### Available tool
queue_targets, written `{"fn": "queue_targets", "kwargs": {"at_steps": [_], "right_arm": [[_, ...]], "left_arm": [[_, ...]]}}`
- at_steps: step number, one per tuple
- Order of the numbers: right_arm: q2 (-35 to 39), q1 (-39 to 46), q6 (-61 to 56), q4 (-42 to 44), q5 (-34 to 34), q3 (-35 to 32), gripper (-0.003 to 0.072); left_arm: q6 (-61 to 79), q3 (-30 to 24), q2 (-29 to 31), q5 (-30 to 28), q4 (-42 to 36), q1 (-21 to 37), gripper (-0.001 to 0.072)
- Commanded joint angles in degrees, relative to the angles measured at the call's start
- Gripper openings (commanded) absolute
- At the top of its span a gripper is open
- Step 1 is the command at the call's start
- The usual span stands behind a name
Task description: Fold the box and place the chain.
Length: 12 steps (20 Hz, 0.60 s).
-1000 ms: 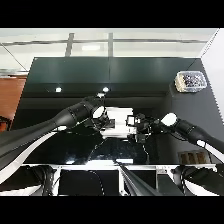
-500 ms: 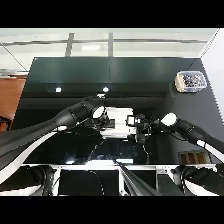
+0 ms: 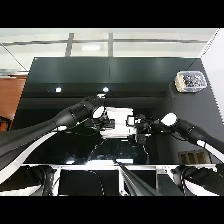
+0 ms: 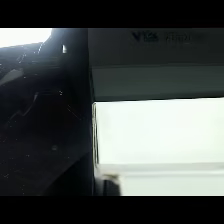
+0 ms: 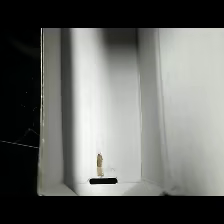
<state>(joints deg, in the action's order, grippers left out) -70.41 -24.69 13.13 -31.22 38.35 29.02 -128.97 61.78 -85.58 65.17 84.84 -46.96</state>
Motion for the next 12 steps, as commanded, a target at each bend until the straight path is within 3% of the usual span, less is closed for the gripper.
{"fn": "queue_targets", "kwargs": {"at_steps": [1, 8, 12], "right_arm": [[0.0, 0.0, -0.1, 0.1, 0.0, 0.0, 0.0622], [1.5, 0.0, -0.9, -0.9, 0.2, 0.0, 0.0621], [5.1, 0.0, -3.2, -7.5, 1.0, 0.0, 0.062]], "left_arm": [[-0.1, 0.0, 0.0, -0.2, 0.0, 0.0, 0.0026], [-0.1, 0.0, 0.0, -0.2, 0.0, 0.0, 0.0026], [-0.1, 0.0, 0.0, -0.2, 0.0, 0.0, 0.0026]]}}
